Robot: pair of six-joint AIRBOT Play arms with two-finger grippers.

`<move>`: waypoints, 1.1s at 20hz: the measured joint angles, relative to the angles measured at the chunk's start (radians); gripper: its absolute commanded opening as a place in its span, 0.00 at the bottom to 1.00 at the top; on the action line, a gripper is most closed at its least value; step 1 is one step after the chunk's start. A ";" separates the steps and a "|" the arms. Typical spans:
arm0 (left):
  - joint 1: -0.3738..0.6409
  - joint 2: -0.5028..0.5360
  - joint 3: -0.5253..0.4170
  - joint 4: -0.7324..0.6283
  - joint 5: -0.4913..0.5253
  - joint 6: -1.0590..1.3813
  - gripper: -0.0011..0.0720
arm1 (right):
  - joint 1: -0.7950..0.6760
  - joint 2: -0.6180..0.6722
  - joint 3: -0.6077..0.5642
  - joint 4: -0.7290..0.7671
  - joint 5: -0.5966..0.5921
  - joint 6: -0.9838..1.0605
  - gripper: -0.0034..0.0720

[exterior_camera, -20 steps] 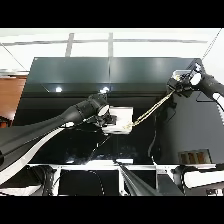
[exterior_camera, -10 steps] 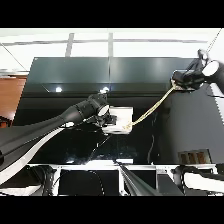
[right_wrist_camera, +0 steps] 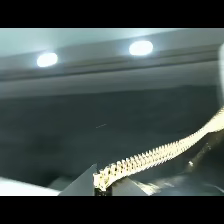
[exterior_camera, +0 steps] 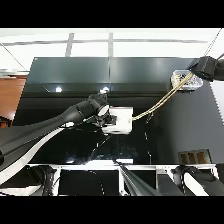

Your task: Fold the box and place the chain.

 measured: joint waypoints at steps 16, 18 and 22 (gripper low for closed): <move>0.000 0.000 0.000 0.000 0.000 0.000 0.06 | 0.420 0.021 -0.261 0.230 -0.053 -0.021 0.06; 0.000 0.000 0.000 0.000 -0.001 0.000 0.06 | 0.450 -0.004 -0.282 0.244 -0.085 -0.021 0.06; 0.000 0.000 0.000 0.000 -0.001 0.000 0.06 | 0.487 -0.066 -0.301 0.264 -0.118 -0.031 0.06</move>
